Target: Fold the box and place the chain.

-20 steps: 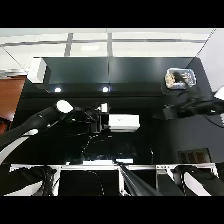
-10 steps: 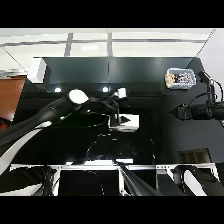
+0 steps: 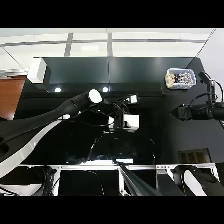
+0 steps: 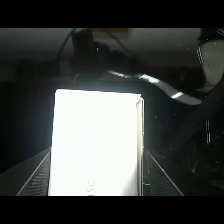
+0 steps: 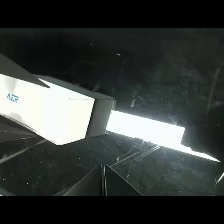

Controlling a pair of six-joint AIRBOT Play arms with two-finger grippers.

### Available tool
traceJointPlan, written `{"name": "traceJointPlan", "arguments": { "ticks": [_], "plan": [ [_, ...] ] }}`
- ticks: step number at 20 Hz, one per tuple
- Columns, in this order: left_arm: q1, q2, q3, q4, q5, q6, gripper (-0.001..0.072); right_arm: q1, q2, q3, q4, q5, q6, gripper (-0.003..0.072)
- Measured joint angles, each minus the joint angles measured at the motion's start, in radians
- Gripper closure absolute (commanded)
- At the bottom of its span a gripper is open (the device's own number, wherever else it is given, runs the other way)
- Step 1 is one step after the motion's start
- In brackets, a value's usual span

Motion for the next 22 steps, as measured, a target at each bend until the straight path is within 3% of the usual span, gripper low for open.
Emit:
{"name": "traceJointPlan", "arguments": {
  "ticks": [10,11,12,13,18,22],
  "plan": [
    [-0.005,-0.019,0.018,0.106,-0.059,0.0,0.0005,0.0,0.0,-0.025,0.0,-0.008,0.001,0.067],
    [-0.008,-0.025,0.019,0.118,-0.058,0.003,0.0047,0.0,0.0,-0.026,0.0,-0.011,0.001,0.0671],
    [-0.011,-0.031,0.019,0.13,-0.057,0.003,0.0205,0.0,0.0,-0.027,0.0,-0.014,0.001,0.0671],
    [-0.015,-0.033,0.021,0.139,-0.05,-0.005,0.0314,0.0,0.0,-0.027,0.0,-0.016,0.001,0.067],
    [0.039,-0.002,0.086,0.273,-0.093,-0.323,0.0317,0.0,0.0,-0.028,0.0,-0.02,0.001,0.067],
    [0.235,0.09,0.108,0.534,-0.193,-0.73,0.0317,0.0,0.0,-0.028,0.0,-0.021,0.001,0.067]
  ]
}}
